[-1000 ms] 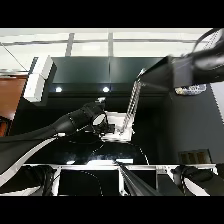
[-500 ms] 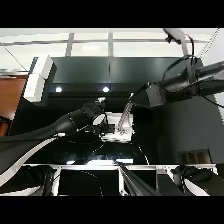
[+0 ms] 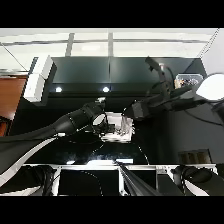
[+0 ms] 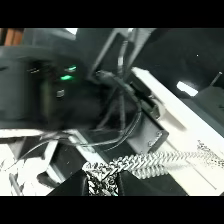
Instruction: Fold the box and place the chain.
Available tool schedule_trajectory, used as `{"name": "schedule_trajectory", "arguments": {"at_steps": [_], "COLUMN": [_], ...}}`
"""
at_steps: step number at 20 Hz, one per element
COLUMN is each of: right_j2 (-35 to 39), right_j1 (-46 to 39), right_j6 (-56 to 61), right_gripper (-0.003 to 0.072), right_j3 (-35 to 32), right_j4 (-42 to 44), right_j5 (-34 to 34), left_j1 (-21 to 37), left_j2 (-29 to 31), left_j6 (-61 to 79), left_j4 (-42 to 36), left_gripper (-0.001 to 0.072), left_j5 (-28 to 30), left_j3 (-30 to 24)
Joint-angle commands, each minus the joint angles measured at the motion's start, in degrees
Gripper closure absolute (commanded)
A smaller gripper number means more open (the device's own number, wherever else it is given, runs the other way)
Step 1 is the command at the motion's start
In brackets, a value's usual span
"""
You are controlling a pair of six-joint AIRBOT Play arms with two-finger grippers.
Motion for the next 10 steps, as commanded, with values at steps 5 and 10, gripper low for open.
{"name": "schedule_trajectory", "arguments": {"at_steps": [5, 10], "right_j2": [0.00, -0.02], "right_j1": [2.25, 3.50], "right_j6": [0.13, 0.15], "right_gripper": [0.0682, 0.0661], "right_j3": [-14.82, -17.29], "right_j4": [-0.76, -0.46], "right_j5": [-12.17, -16.46], "left_j1": [0.02, 0.02], "left_j2": [0.02, 0.02], "left_j6": [0.00, 0.00], "left_j4": [0.00, 0.00], "left_gripper": [0.0682, 0.0682], "left_j5": [0.02, 0.02], "left_j3": [0.04, 0.04]}}
